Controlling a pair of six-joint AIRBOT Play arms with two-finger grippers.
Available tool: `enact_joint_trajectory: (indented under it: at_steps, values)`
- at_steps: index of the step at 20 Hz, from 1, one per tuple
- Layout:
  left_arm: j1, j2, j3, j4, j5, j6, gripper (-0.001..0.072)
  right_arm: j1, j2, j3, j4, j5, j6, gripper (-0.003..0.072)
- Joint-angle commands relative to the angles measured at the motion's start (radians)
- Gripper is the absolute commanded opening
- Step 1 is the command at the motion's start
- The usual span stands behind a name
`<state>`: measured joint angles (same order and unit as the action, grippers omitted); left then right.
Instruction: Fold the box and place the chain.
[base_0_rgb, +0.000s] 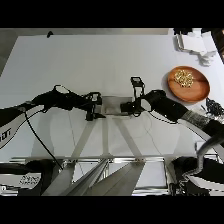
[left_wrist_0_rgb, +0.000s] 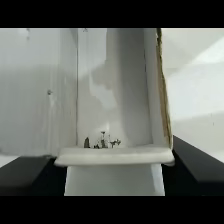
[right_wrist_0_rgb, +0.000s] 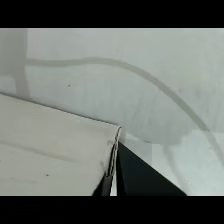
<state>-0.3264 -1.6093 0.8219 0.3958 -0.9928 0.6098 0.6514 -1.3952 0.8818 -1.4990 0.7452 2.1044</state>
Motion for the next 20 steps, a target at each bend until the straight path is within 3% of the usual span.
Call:
enact_joint_trajectory:
  at_steps: [1, 2, 3, 4, 5, 9, 13, 19, 20]
  values:
    - [0.001, 0.001, 0.000, 0.008, 0.002, 0.003, 0.0213, 0.008, -0.006, 0.008, -0.015, -0.010, 0.067, 0.0011]
    - [0.001, 0.000, 0.000, 0.008, 0.002, 0.003, 0.0213, 0.008, -0.005, 0.008, -0.015, -0.015, 0.069, 0.0014]
    - [0.001, 0.001, 0.000, 0.008, 0.002, 0.003, 0.0213, 0.008, -0.005, 0.008, -0.005, -0.021, 0.069, 0.0134]
    - [0.001, 0.001, 0.000, 0.008, 0.002, 0.003, 0.0213, 0.008, -0.004, 0.008, 0.019, -0.021, 0.069, 0.0358]
    - [0.001, 0.001, 0.000, 0.008, 0.002, 0.003, 0.0213, 0.008, -0.001, 0.008, 0.036, -0.019, 0.067, 0.0519]
    - [0.001, 0.001, 0.000, 0.008, 0.002, 0.003, 0.0213, 0.007, 0.083, 0.008, 0.037, 0.046, -0.022, 0.0544]
    - [0.001, 0.001, 0.000, 0.008, 0.002, 0.003, 0.0213, -0.009, 0.249, 0.008, 0.017, 0.174, -0.177, 0.0544]
    - [0.001, 0.001, 0.000, 0.008, 0.002, 0.003, 0.0213, -0.305, 0.420, 0.008, 0.013, 0.279, -0.406, 0.0561]
    - [0.000, 0.001, 0.000, 0.008, 0.002, 0.003, 0.0213, -0.387, 0.417, 0.010, 0.013, 0.278, -0.466, 0.0647]
